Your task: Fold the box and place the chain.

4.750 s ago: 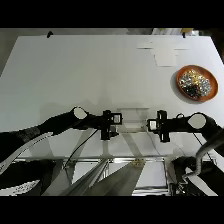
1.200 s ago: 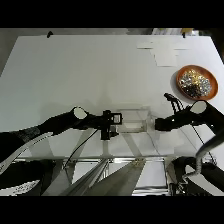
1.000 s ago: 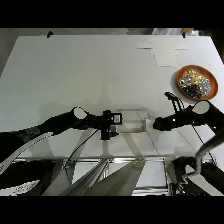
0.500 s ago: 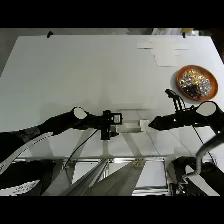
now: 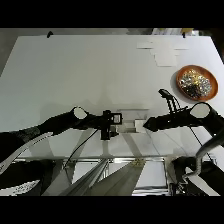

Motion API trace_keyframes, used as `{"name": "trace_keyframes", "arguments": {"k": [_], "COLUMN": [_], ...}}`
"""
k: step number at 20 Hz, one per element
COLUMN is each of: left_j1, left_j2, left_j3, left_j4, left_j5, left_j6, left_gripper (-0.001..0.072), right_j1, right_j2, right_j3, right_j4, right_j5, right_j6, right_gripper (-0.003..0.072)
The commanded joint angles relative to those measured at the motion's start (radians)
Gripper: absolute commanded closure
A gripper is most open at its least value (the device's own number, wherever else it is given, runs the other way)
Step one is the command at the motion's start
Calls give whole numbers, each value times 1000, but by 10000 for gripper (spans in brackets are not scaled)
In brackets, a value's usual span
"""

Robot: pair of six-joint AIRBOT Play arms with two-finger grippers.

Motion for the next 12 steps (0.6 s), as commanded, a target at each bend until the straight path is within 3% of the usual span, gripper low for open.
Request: {"name": "trace_keyframes", "arguments": {"k": [1, 6, 12], "left_j1": [0, 0, 0], "left_j2": [1, 1, 1], "left_j3": [-1, -1, -1], "left_j4": [0, 0, 0], "left_j5": [0, 0, 0], "left_j6": [0, 0, 0], "left_gripper": [500, 500, 500], "right_j1": [61, 166, 257], "right_j2": [0, -1, -48], "right_j3": [20, 45, 89], "right_j4": [-32, -292, -362], "right_j5": [-63, -70, -91], "right_j6": [85, 362, 484], "right_gripper": [388, 389, 391]}}
